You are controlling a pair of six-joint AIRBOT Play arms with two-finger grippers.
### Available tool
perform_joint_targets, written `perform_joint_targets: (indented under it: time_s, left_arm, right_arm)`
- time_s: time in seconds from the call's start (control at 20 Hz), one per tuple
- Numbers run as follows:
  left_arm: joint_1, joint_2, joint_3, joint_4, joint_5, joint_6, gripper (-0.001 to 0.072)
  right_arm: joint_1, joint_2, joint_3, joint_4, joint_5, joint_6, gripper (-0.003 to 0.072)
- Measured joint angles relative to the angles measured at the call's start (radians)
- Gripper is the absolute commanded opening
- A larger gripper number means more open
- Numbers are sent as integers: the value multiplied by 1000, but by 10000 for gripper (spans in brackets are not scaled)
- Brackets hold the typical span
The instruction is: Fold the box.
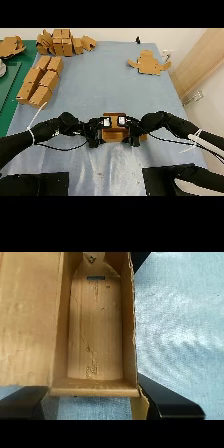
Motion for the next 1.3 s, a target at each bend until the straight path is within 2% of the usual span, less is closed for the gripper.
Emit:
perform_joint_targets:
  time_s: [1.25, 1.3]
  left_arm:
    - [0, 0, 0, 0, 0, -3, 351]
    - [0, 0, 0, 0, 0, -3, 351]
  right_arm:
    - [-1, 0, 0, -29, 0, 2, 453]
    - [-1, 0, 0, -31, 0, 2, 550]
